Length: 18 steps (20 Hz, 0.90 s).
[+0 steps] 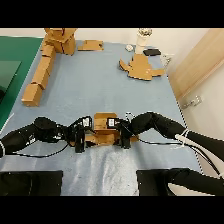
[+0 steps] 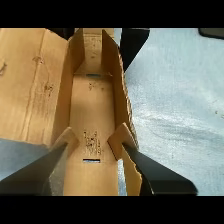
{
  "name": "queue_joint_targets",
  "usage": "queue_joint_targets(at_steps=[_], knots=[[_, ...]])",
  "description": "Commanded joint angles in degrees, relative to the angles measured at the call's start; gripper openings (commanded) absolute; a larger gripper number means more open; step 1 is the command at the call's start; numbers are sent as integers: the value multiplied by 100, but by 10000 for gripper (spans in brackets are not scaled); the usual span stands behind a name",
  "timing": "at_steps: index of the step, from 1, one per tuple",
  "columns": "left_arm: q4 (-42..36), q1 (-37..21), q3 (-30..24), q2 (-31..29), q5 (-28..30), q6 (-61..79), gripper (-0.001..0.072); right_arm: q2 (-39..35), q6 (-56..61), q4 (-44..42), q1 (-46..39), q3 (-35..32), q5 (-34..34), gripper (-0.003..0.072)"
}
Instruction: Fold the box.
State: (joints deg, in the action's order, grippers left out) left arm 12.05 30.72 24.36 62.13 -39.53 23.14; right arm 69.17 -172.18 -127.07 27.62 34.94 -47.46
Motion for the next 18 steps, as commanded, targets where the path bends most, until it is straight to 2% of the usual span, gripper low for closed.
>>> queue_joint_targets(at_steps=[1,2,3,10,11,13,14,18], knots=[[-52,4,0,4,-55,0,539,4,7,-17,0,-2,22,401],[-52,4,0,4,-52,0,550,4,7,-17,0,-2,22,401],[-55,4,0,4,-31,0,670,4,7,-17,0,-2,22,401],[46,2,0,2,177,-26,672,4,7,-15,0,-2,22,401],[170,2,0,2,293,-74,561,4,7,-15,0,-2,20,401],[533,-2,4,-11,431,-223,211,4,7,-17,0,-2,22,401],[756,0,15,-48,468,-389,118,4,7,-17,0,-2,22,401],[1556,0,59,-595,577,-1412,102,4,7,-15,0,-2,22,401]])
